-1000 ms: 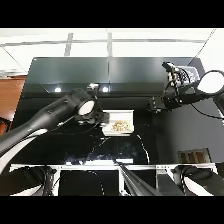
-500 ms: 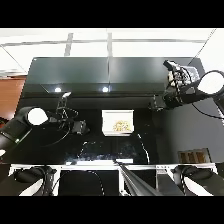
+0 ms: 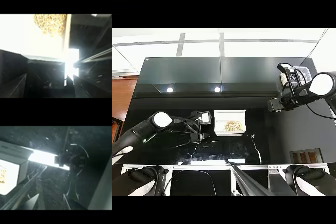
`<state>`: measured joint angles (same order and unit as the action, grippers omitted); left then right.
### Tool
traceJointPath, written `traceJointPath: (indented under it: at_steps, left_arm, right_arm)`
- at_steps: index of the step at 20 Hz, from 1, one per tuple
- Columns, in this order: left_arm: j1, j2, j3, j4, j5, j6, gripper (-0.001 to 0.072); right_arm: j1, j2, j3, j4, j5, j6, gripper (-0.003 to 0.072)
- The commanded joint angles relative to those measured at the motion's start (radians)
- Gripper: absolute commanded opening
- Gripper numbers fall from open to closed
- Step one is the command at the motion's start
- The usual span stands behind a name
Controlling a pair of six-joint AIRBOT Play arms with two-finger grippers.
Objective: Fold the box and place the chain.
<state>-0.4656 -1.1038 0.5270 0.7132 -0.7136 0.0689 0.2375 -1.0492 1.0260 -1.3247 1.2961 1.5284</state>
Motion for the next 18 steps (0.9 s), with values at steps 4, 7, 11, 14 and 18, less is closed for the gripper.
traceJointPath:
  at_steps: [4,7,11,14,18]
  left_arm:
    - [0.002,-0.151,0.054,-0.123,0.025,0.153,0.0715]
    - [0.001,-0.181,0.072,-0.193,0.019,0.170,0.0714]
    - [-0.010,-0.200,0.089,-0.196,-0.050,0.275,0.0704]
    - [-0.013,-0.211,0.095,-0.202,-0.043,0.275,0.0704]
    - [-0.016,-0.212,0.095,-0.133,-0.052,0.156,0.0704]
  right_arm:
    - [0.002,0.000,0.000,-0.011,0.008,0.001,0.0366]
    - [0.002,0.000,0.000,-0.011,-0.006,0.000,0.0366]
    - [0.002,0.000,0.000,-0.011,-0.015,0.000,0.0366]
    - [0.002,0.000,0.000,-0.011,-0.023,0.000,0.0366]
    - [0.002,0.000,0.000,-0.011,-0.025,0.000,0.0367]
